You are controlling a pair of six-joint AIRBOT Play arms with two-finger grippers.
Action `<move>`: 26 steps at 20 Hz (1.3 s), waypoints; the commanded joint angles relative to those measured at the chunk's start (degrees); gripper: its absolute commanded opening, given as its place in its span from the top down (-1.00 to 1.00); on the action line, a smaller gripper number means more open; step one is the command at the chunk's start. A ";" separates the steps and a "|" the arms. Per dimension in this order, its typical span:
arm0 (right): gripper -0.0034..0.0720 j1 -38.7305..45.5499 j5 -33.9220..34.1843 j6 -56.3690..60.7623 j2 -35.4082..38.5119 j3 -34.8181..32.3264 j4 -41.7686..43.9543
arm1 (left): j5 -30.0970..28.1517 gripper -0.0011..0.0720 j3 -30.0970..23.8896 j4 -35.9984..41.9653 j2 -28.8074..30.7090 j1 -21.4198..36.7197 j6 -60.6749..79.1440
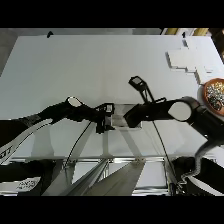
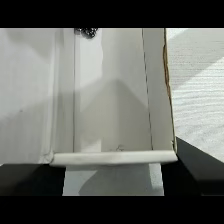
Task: Fold the box and place the chain.
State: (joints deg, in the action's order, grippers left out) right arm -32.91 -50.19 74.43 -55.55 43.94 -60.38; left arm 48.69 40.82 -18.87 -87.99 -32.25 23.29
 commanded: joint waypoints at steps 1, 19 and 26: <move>0.72 8.55 -10.29 0.31 3.85 5.01 -5.79 | -0.02 0.87 0.00 0.00 0.02 0.02 0.00; 0.14 28.15 -11.04 17.51 -10.47 -2.51 -23.87 | -0.02 0.87 0.00 0.00 0.02 0.02 0.00; 0.14 28.15 -7.30 21.57 -14.25 -2.51 -25.55 | -0.02 0.87 0.00 0.00 0.02 0.02 0.00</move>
State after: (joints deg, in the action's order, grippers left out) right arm -4.80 -59.20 94.50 -68.47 41.50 -84.82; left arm 48.69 40.82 -18.87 -87.99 -32.25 23.27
